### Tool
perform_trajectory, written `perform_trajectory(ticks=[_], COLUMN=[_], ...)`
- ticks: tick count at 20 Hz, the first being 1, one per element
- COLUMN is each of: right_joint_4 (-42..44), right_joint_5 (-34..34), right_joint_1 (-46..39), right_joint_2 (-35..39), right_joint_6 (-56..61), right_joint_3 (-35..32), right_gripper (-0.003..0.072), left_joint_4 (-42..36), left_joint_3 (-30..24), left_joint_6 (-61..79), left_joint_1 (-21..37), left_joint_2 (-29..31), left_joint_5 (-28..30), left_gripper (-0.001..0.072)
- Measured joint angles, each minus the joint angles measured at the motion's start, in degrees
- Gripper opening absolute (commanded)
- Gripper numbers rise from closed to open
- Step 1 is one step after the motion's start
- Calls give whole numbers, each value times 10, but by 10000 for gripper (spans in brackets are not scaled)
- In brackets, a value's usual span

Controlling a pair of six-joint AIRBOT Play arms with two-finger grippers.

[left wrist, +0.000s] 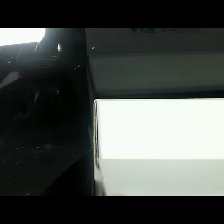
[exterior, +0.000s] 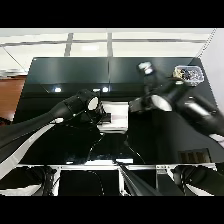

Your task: Fold the box and place the chain.

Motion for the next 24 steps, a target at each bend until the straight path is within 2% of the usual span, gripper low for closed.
perform_trajectory(ticks=[3,6,7,8,11,14,16,19,24], right_joint_4=[-117,-167,-169,-167,-112,-36,-7,16,57], right_joint_5=[8,-42,-74,-109,-216,-299,-321,-311,-214], right_joint_1=[-57,-160,-201,-240,-347,-419,-449,-481,-514], right_joint_2=[32,43,46,47,35,2,-34,-111,-262], right_joint_6=[-9,-14,-14,-13,-16,-54,-72,-89,-105], right_joint_3=[-8,-46,-66,-87,-138,-144,-112,-14,196], right_gripper=[322,325,438,720,720,717,717,717,716], left_joint_4=[0,0,0,0,0,0,0,0,0], left_joint_3=[0,0,0,0,0,0,0,0,0], left_joint_6=[0,0,0,0,-1,0,0,0,0], left_joint_1=[0,0,0,0,0,0,0,0,0], left_joint_2=[0,0,0,0,0,0,0,0,0], left_joint_5=[0,0,0,0,-1,-1,-2,-3,-3], left_gripper=[28,28,29,28,29,29,29,29,29])
